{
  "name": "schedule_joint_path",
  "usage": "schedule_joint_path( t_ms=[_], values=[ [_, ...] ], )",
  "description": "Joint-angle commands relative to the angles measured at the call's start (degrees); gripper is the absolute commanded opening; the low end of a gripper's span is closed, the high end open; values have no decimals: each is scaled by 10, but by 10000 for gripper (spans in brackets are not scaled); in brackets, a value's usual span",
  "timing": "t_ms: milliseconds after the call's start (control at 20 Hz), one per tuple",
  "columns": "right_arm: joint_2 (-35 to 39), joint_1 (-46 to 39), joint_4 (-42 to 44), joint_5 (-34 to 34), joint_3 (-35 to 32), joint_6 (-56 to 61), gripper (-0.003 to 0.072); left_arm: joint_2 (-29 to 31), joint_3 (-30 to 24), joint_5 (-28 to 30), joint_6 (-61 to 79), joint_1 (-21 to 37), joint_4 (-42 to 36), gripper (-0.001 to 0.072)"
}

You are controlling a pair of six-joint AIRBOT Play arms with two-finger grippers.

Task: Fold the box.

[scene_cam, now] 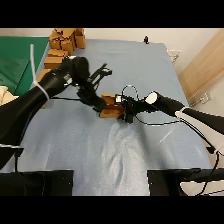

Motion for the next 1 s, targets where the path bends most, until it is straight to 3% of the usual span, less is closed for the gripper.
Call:
schedule_joint_path(
  t_ms=[0, 100, 200, 350, 550, 650, 800, 950],
  values=[
    [0, 0, 0, 0, 0, 0, 452, 43, -90, 15, 245, 75, -84, 554],
    [0, 0, 0, -1, 0, 0, 451, 63, -162, 33, 464, 158, -239, 555],
    [0, 0, 0, 1, 0, 0, 451, 59, -200, 17, 579, 245, -386, 555],
    [0, 0, 0, 0, 0, 0, 451, 25, -205, 10, 742, 316, -420, 555],
    [0, 0, 0, 0, 0, 0, 451, -24, -205, 29, 975, 301, -427, 555],
    [0, 0, 0, 1, 0, 0, 451, -41, -205, 86, 987, 274, -424, 687],
    [0, 0, 0, 1, 0, 0, 451, -64, -200, 151, 1002, 236, -404, 688],
    [0, 0, 0, 1, 0, 0, 451, -95, -178, 153, 1002, 214, -403, 688]
  ],
)
